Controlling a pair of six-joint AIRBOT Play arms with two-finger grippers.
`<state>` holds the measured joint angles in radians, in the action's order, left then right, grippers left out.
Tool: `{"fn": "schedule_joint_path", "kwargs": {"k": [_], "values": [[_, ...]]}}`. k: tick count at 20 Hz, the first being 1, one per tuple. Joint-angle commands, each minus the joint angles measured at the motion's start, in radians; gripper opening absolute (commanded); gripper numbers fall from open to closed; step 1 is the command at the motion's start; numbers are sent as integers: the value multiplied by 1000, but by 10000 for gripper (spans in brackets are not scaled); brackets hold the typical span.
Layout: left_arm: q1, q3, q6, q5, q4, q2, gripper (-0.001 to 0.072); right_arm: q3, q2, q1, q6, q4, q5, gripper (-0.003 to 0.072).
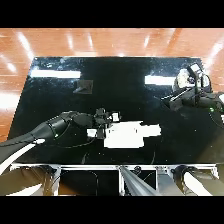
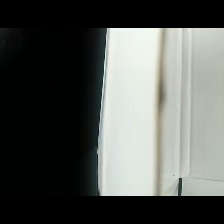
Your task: Fold the box and place the chain.
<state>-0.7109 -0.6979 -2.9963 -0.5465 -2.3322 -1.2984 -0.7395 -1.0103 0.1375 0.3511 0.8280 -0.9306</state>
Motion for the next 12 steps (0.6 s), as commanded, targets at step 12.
{"fn": "schedule_joint_path", "kwargs": {"k": [12], "values": [[50, -1, -5, 137, 9, -7, 23, 2, -96, -229, -621, 105, -215, 720]]}}
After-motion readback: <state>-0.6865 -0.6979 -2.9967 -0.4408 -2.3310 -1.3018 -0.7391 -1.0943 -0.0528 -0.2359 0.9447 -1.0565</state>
